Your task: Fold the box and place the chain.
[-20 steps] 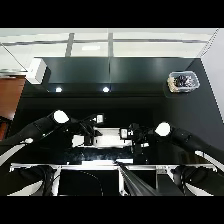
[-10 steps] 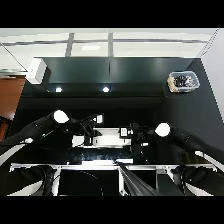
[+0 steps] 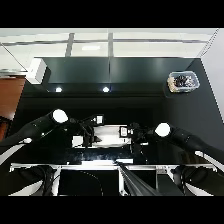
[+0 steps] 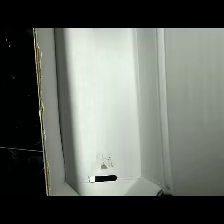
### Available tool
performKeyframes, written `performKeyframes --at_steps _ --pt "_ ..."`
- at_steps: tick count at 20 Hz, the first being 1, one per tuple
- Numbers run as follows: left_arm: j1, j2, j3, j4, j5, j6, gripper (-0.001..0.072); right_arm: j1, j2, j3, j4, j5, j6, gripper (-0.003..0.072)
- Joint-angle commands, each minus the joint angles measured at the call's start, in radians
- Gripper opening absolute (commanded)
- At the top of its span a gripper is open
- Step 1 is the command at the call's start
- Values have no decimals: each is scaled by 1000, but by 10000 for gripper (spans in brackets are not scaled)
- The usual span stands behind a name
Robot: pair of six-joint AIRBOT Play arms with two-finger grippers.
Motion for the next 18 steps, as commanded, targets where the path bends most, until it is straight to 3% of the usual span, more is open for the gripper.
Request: performKeyframes --at_steps 1,6,7,10,11,14,16,18 --pt "1 50 29 117 -21 -102 526 0 -1 -1 -2 0 0 481" --pt "1 241 44 469 -76 -463 523 0 -1 -1 -2 0 0 481" --pt "1 283 44 505 -117 -512 463 0 -1 -1 -2 0 0 481" --pt "0 371 44 517 -271 -602 157 0 -1 -1 -2 0 0 481" --pt "0 384 44 492 -315 -637 25 0 -1 -1 -2 0 0 481" --pt "-1 383 30 311 -344 -760 25 0 -1 -1 -2 0 0 481" --pt "-6 375 -23 74 -249 -765 24 0 -1 -1 -2 0 -1 481" --pt "-29 372 -93 -81 -63 -748 24 0 -1 -1 -5 4 -1 481"
